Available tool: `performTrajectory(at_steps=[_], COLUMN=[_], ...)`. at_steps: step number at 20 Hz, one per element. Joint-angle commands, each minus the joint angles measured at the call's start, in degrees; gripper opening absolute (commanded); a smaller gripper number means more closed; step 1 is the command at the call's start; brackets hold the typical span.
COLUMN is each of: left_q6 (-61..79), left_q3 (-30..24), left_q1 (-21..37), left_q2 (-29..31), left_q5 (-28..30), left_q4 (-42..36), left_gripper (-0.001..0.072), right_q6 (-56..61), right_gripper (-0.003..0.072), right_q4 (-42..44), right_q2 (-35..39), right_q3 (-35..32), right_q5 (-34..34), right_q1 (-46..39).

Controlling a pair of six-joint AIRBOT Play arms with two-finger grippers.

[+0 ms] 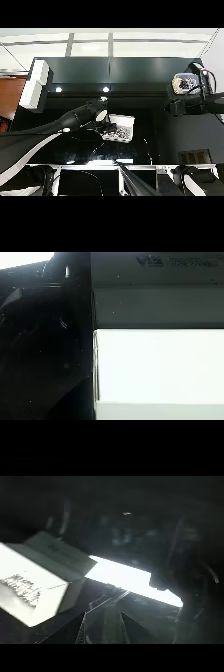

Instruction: Fold the box and place the chain.

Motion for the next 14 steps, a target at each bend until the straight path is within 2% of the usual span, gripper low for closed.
performTrajectory(at_steps=[1,3,4,6,7,8,9,11,14], left_q6=[-4.09,-6.58,-7.93,-8.68,-8.85,-8.85,-8.81,-2.27,10.49], left_q3=[0.61,1.55,2.23,3.61,4.0,4.22,4.35,5.22,5.33], left_q1=[0.02,0.02,0.02,0.0,0.17,0.28,0.44,0.66,0.76], left_q2=[0.07,0.07,0.07,0.07,0.07,0.07,0.13,0.98,5.22], left_q5=[-0.31,-0.52,-0.48,-0.07,-0.2,-0.66,-1.51,-3.72,-8.68], left_q4=[-1.03,-0.76,-0.81,-0.85,-0.9,-1.09,-1.53,-0.68,6.73], left_gripper=[0.0025,0.0036,0.0116,0.0183,0.0327,0.0529,0.0604,0.0625,0.0625], right_q6=[-1.6,-1.99,-2.14,-2.16,-2.16,-2.16,-2.16,-2.14,-2.12], right_gripper=[0.0276,0.0276,0.0276,0.0275,0.0276,0.0275,0.0276,0.0276,0.0275], right_q4=[-1.31,-1.36,-1.36,-1.36,-1.33,-1.36,-1.36,-1.36,-1.4], right_q2=[0.72,0.72,0.72,0.72,0.72,0.72,0.72,0.72,0.72], right_q3=[0.04,0.04,0.07,0.04,0.04,0.04,0.04,0.04,0.04], right_q5=[-1.05,-1.92,-2.21,-2.64,-2.93,-3.08,-3.08,-2.99,-2.99], right_q1=[-1.73,-1.73,-1.73,-1.73,-1.73,-1.73,-1.73,-1.73,-1.73])
